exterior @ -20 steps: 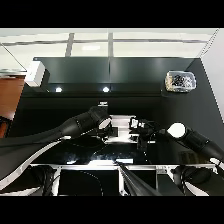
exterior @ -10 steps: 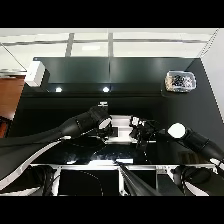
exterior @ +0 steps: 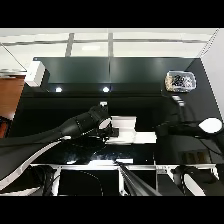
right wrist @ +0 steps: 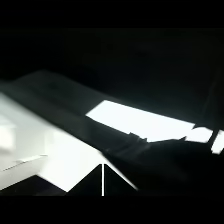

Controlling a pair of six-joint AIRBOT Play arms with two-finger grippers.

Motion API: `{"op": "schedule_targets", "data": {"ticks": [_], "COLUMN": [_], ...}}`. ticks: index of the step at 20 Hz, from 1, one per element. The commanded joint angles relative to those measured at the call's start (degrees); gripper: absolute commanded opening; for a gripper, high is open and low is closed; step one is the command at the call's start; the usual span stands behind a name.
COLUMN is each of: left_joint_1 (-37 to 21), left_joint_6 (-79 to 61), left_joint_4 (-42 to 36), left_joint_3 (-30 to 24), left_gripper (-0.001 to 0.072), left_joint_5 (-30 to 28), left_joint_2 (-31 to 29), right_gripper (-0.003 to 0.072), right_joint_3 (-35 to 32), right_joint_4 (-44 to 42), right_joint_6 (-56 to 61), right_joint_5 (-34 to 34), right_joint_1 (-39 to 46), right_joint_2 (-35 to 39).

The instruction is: Fold the box and place the chain.

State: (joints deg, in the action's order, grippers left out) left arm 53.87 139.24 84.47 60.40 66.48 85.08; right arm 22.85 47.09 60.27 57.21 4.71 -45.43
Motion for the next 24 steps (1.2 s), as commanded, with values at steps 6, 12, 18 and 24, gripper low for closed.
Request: {"op": "schedule_targets", "data": {"ticks": [6,12,18,24], "left_joint_1": [0.0,0.0,0.0,0.0], "left_joint_6": [0.1,0.0,0.0,0.0], "left_joint_4": [0.1,0.1,0.1,0.1], "left_joint_3": [0.0,0.0,0.0,0.0], "left_gripper": [0.0025,0.0025,0.0025,0.0025], "left_joint_5": [0.0,0.0,0.0,0.0], "left_joint_2": [0.0,0.0,0.0,0.0], "right_gripper": [0.0011,0.0011,0.0030,0.0581], "right_joint_3": [-1.2,-1.2,-0.2,2.4], "right_joint_4": [1.1,-16.1,-20.4,-20.5], "right_joint_6": [20.6,-1.1,-7.8,-8.1], "right_joint_5": [11.6,13.6,15.7,16.0], "right_joint_1": [15.5,5.4,1.3,-5.3], "right_joint_2": [-12.4,-27.4,-27.8,-27.8]}}
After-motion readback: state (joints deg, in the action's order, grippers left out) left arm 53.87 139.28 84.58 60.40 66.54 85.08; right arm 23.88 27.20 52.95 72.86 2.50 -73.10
